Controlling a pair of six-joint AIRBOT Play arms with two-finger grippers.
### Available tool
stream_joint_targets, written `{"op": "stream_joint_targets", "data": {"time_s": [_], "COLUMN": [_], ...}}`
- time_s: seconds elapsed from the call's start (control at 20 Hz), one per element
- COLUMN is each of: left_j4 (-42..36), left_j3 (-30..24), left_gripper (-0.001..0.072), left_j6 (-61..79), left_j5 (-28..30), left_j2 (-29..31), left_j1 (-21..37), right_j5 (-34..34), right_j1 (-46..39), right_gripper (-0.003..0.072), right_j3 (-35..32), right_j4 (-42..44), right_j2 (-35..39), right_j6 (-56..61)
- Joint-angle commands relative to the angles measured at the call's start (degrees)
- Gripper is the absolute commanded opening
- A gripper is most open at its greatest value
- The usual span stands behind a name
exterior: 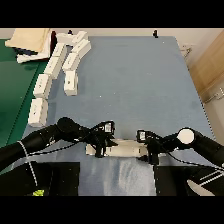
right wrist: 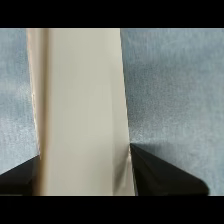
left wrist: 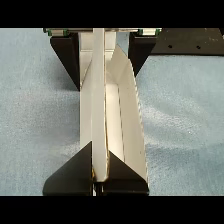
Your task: Fold the box.
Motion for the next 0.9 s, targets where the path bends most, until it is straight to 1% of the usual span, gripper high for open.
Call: {"op": "stream_joint_targets", "data": {"time_s": [0.0, 0.15, 0.4, 0.45, 0.5, 0.6, 0.7, 0.85], "left_j4": [0.00, 0.00, 0.00, 0.00, 0.00, 0.00, 0.00, 0.00], "left_j3": [0.04, 0.04, 0.04, 0.04, 0.04, 0.04, 0.04, 0.04], "left_gripper": [0.0015, 0.0015, 0.0015, 0.0015, 0.0015, 0.0015, 0.0015, 0.0015], "left_j6": [0.00, 0.00, 0.00, 0.00, 0.00, 0.00, 0.00, 0.00], "left_j5": [0.04, 0.04, 0.04, 0.04, 0.04, 0.04, 0.04, 0.04], "left_j2": [-0.04, -0.04, -0.04, -0.04, -0.04, -0.04, -0.04, -0.04], "left_j1": [0.04, 0.04, 0.02, 0.04, 0.04, 0.04, 0.02, 0.02], "right_j5": [-0.63, -2.62, -4.00, -3.89, -3.91, -3.93, -3.96, -3.98], "right_j1": [-1.07, -1.07, -1.07, -1.05, -1.05, -1.05, -1.05, -1.05], "right_gripper": [0.0703, 0.0704, 0.0698, 0.0635, 0.0621, 0.0620, 0.0577, 0.0577], "right_j3": [-0.83, -1.84, -2.71, -2.71, -2.82, -3.17, -3.48, -3.48], "right_j4": [2.95, 4.00, 4.72, 4.68, 4.66, 4.42, 3.91, 3.91], "right_j2": [-0.11, -0.13, -0.17, -0.24, -0.24, -0.24, -0.63, -1.29], "right_j6": [-2.99, -3.98, -4.20, -4.20, -4.20, -4.17, -4.22, -4.22]}}
